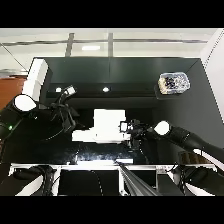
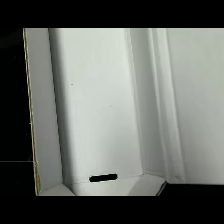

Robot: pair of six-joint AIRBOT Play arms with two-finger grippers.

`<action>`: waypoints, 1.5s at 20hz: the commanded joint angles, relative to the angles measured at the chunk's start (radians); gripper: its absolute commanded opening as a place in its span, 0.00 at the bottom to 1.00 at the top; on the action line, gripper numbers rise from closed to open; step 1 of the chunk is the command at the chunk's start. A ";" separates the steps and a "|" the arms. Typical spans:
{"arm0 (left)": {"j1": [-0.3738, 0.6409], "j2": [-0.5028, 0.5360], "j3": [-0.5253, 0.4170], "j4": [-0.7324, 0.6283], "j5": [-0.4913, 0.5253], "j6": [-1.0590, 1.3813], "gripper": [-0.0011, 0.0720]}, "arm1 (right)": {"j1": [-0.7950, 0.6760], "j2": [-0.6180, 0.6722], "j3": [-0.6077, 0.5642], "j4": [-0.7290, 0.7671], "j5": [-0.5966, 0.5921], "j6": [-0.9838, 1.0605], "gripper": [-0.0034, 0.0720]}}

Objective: Fold the box and place the chain.

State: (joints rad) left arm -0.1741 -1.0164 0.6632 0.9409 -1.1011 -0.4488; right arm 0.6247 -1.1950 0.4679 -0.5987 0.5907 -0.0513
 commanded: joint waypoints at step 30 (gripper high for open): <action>-0.286 -0.043 -0.175 -0.139 0.307 0.394 0.30 | 0.001 0.001 0.001 0.001 0.000 0.000 0.58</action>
